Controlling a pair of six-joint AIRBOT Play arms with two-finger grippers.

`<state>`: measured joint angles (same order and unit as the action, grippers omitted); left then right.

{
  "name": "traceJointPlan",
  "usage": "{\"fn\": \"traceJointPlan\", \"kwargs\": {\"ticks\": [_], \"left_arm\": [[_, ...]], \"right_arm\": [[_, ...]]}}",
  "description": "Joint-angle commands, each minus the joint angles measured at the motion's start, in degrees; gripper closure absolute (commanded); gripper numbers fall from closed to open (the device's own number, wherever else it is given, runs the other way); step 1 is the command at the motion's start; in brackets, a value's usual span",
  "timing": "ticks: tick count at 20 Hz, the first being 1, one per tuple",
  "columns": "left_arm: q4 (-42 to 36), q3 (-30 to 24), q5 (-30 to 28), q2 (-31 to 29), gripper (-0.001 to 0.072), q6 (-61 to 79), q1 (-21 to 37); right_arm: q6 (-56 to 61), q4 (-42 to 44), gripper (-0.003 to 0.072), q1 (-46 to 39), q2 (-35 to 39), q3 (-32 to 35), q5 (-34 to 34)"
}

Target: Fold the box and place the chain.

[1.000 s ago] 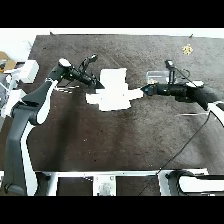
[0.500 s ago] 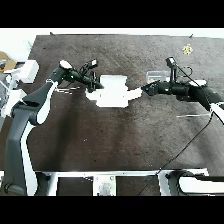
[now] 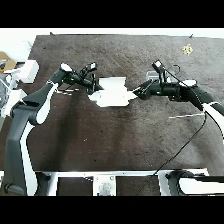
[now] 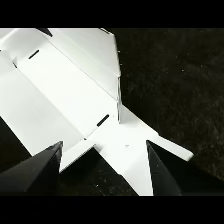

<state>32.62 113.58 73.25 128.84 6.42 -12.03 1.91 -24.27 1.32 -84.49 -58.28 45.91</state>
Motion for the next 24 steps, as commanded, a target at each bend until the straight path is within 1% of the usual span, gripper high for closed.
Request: {"fn": "traceJointPlan", "kwargs": {"ticks": [1, 6, 8, 10, 11, 14, 17, 19, 24], "left_arm": [[1.7, -0.1, -0.3, 0.0, 0.0697, 0.1, 0.0], [1.6, -0.1, -0.3, 0.0, 0.0697, 0.1, 0.0], [1.6, -0.1, -0.3, 0.0, 0.0697, 0.1, 0.0], [1.6, -0.1, -0.3, 0.0, 0.0697, 0.1, 0.0], [1.6, -0.1, -0.4, 0.0, 0.0697, 0.1, 0.0], [1.6, -0.1, -0.4, 0.0, 0.0697, 0.1, 0.0], [1.6, -0.1, -0.4, 0.0, 0.0697, 0.1, 0.0], [1.6, -0.1, -0.4, 0.0, 0.0697, 0.1, 0.0], [1.6, -0.1, -0.4, 0.0, 0.0697, 0.1, 0.0]], "right_arm": [[-5.8, -4.7, 0.0089, 2.4, 0.0, 0.0, -1.1], [-11.9, -10.4, 0.0089, 6.2, -0.1, 0.0, 1.1], [-15.6, -11.1, 0.0088, 8.0, -0.7, 0.0, 1.6], [-18.9, -11.1, 0.0085, 9.3, -2.9, 0.0, 1.9], [-20.4, -11.1, 0.004, 9.8, -4.2, 0.0, 2.1], [-25.0, -10.7, 0.0038, 10.1, -7.0, 0.0, 2.5], [-25.3, -10.5, 0.0039, 10.1, -8.6, -0.1, 2.1], [-25.2, -10.1, 0.004, 10.2, -8.9, -1.0, -0.1], [-21.6, -12.5, 0.0041, 10.0, -12.0, -5.6, -1.6]]}}
